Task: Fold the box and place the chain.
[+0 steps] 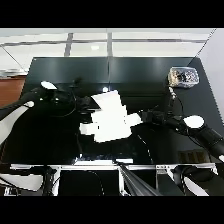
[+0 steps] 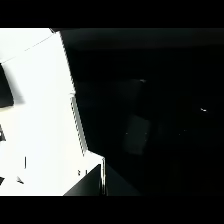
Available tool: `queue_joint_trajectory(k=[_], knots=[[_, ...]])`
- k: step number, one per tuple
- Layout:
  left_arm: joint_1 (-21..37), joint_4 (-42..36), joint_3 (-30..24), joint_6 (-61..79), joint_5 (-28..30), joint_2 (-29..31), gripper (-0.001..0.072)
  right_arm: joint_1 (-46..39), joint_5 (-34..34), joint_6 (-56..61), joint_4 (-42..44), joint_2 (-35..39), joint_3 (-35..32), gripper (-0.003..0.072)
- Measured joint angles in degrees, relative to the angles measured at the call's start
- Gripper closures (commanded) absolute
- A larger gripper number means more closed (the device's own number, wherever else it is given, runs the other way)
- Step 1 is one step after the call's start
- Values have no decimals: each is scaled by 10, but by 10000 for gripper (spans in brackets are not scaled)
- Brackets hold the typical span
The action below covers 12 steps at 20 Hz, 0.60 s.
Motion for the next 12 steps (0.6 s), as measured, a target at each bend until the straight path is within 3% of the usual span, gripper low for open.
queue_joint_trajectory(k=[2,6,8,10,11,12], knots=[[-21,-23,6,62,-36,-16,36,1,6,1,0,0,0,670],[-39,11,37,151,-101,-30,313,2,13,1,0,0,0,670],[-40,32,56,171,-122,-33,518,2,13,1,0,0,0,671],[-40,44,72,184,-133,-38,617,2,13,1,0,0,0,667],[-40,50,80,189,-142,-43,680,2,13,1,-1,0,0,505],[-40,51,88,192,-145,-48,680,2,13,-1,-6,0,0,114]])
